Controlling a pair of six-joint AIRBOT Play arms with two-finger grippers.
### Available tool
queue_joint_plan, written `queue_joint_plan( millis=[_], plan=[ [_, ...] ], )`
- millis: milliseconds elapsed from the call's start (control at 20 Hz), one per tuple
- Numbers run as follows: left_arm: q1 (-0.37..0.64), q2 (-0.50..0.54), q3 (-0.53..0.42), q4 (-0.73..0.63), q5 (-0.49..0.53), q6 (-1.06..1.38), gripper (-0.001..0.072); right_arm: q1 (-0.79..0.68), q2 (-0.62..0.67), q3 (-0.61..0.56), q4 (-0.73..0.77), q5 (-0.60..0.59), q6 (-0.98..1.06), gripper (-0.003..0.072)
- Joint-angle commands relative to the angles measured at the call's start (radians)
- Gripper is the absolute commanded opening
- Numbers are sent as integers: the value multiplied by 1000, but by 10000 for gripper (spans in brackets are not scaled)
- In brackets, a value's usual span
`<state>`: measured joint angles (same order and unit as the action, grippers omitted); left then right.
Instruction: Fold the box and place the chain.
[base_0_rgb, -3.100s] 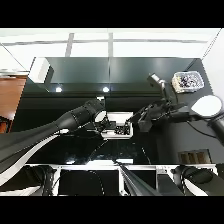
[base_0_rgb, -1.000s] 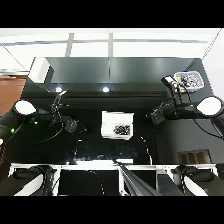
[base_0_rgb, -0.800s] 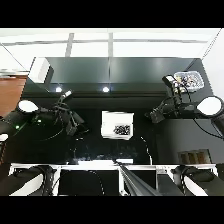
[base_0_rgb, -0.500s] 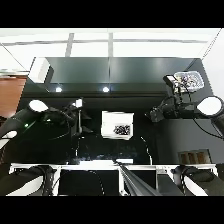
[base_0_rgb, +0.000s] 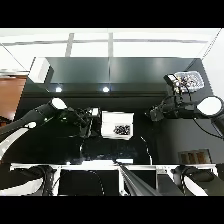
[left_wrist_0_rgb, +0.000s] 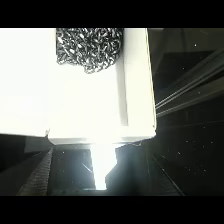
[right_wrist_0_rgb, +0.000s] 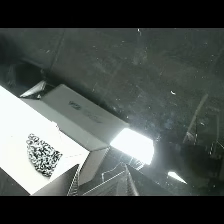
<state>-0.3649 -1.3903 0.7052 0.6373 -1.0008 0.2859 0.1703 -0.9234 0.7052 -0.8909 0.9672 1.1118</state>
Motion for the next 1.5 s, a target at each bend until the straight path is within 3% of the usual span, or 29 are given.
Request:
queue_joint_plan(
  millis=[0,800,900,1000,1050,1200,1250,1300,1350,1450],
  plan=[
    [-9,-23,5,-30,11,-24,715,0,0,0,0,0,-1,340],
    [-71,-23,6,-28,58,-29,713,0,-1,0,-1,-6,-1,340],
    [-71,-23,6,-29,56,-29,664,0,-1,0,-1,-6,-1,340],
    [-71,-23,6,-29,50,-29,384,0,-1,0,-3,-7,-1,340],
    [-71,-23,6,-29,51,-29,351,0,-1,0,-3,-11,-1,340],
    [-71,-23,6,-28,61,-29,351,0,-3,0,11,-120,47,341],
    [-71,-23,6,-28,72,-33,351,0,-11,1,40,-205,116,398],
    [-71,-23,6,-29,85,-44,351,0,-30,3,98,-268,128,565],
    [-71,-23,6,-29,105,-65,352,5,-61,11,149,-309,125,621],
    [-69,-23,6,-26,110,-81,353,37,-149,49,181,-323,111,621]
  ],
)
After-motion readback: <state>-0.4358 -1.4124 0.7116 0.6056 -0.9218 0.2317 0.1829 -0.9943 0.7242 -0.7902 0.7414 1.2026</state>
